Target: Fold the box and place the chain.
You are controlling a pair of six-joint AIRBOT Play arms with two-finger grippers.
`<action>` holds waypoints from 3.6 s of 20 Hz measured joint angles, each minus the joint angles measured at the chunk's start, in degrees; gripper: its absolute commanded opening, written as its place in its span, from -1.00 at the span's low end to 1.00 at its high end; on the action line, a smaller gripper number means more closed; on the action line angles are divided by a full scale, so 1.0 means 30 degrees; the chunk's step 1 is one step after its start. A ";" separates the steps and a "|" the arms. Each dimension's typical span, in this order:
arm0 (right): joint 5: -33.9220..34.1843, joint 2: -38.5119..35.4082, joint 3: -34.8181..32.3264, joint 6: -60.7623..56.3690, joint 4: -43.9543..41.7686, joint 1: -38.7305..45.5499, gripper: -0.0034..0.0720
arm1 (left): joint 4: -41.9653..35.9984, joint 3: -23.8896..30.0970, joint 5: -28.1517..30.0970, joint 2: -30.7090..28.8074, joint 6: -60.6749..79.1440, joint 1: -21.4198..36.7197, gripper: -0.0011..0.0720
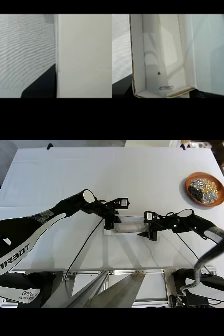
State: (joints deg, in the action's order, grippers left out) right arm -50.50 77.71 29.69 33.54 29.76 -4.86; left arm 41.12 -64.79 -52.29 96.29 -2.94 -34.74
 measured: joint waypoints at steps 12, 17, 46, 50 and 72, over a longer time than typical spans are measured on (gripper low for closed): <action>0.0058 0.0000 0.0000 0.0000 0.0073 0.0000 -0.13 | 0.0000 0.0000 0.0000 0.0000 0.0007 0.0000 -0.94; 0.0051 0.0000 0.0000 0.0000 0.0073 0.0000 -0.13 | 0.0000 0.0000 -0.0007 0.0000 0.0007 0.0000 -0.94; 0.0066 0.0000 0.0000 -0.0029 0.0058 0.0000 -0.13 | 0.6353 0.0044 -0.5697 -0.6637 -0.7431 0.1435 -0.96; 0.0058 0.0000 0.0000 -0.0022 0.0066 0.0000 -0.13 | 0.3912 0.0182 -0.6076 -0.6812 -0.7898 -0.0175 -0.96; 0.0029 0.0000 -0.0007 0.0036 0.0095 0.0007 -0.13 | 0.1056 0.0248 0.6011 -0.1311 -1.8440 -0.2273 -0.96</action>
State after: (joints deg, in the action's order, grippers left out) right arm -50.41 77.71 29.67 33.65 30.04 -4.84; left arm 44.29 -64.05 -34.26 92.36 -58.26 -41.56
